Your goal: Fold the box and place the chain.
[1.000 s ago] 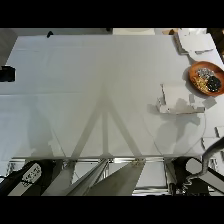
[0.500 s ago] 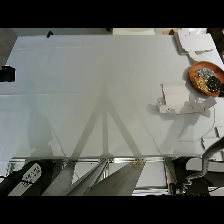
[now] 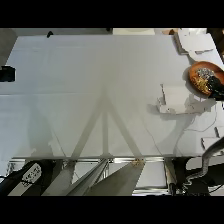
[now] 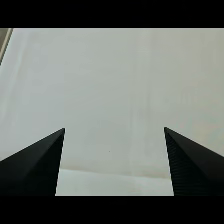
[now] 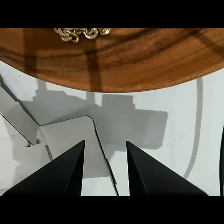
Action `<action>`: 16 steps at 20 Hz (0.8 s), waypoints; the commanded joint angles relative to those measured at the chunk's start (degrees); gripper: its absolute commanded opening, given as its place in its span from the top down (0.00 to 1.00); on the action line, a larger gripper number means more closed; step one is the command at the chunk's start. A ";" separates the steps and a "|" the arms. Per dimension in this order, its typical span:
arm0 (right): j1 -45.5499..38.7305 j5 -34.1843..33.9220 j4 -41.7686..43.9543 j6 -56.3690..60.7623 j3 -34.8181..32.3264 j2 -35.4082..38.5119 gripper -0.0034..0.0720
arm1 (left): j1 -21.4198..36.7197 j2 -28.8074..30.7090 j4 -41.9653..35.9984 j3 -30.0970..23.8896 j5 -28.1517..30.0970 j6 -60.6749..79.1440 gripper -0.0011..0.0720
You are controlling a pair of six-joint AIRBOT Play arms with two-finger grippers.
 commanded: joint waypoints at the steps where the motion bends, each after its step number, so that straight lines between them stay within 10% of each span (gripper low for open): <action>1: -0.02 2.14 0.31 -0.15 0.33 -1.60 0.55 | 0.02 0.00 0.02 0.02 0.00 0.02 0.03; 11: 0.00 3.98 1.29 -1.62 0.31 -4.33 0.57 | 0.02 0.00 0.02 0.02 0.00 0.02 0.03; 16: -0.02 5.44 5.49 -5.60 0.31 -4.57 0.87 | 0.02 0.00 0.02 0.02 0.02 0.02 0.03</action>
